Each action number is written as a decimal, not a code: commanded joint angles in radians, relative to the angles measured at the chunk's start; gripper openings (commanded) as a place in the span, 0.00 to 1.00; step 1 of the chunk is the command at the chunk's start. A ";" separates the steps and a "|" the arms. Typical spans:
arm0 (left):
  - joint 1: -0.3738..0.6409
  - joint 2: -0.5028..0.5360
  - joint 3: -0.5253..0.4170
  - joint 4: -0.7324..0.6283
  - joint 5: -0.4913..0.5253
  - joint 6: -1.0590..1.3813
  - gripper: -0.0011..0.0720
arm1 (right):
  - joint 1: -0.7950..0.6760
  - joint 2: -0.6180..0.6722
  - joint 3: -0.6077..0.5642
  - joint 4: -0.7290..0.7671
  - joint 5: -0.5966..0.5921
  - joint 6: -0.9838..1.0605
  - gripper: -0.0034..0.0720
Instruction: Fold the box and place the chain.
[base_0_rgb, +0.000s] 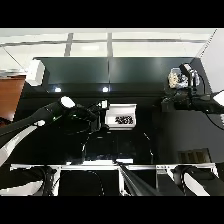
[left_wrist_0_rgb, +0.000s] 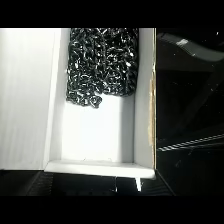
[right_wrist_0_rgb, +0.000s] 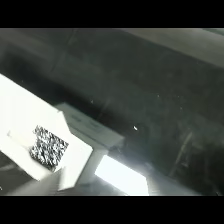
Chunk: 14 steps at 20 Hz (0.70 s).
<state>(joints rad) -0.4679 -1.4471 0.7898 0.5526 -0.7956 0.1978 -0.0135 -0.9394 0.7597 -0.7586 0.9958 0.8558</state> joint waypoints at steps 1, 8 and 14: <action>-0.005 -0.002 0.003 0.013 0.007 0.004 0.68 | 0.064 -0.056 -0.005 0.142 -0.125 0.096 0.99; -0.005 -0.002 0.003 0.013 0.006 0.004 0.68 | 0.268 -0.367 0.114 0.212 -0.269 -0.022 0.98; -0.005 -0.002 0.003 0.012 0.002 0.004 0.68 | 0.261 -0.320 0.158 -0.044 0.093 -0.517 0.98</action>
<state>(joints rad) -0.4725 -1.4483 0.7925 0.5644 -0.7914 0.2031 0.2401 -1.2728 0.8886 -0.6788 0.9054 0.6109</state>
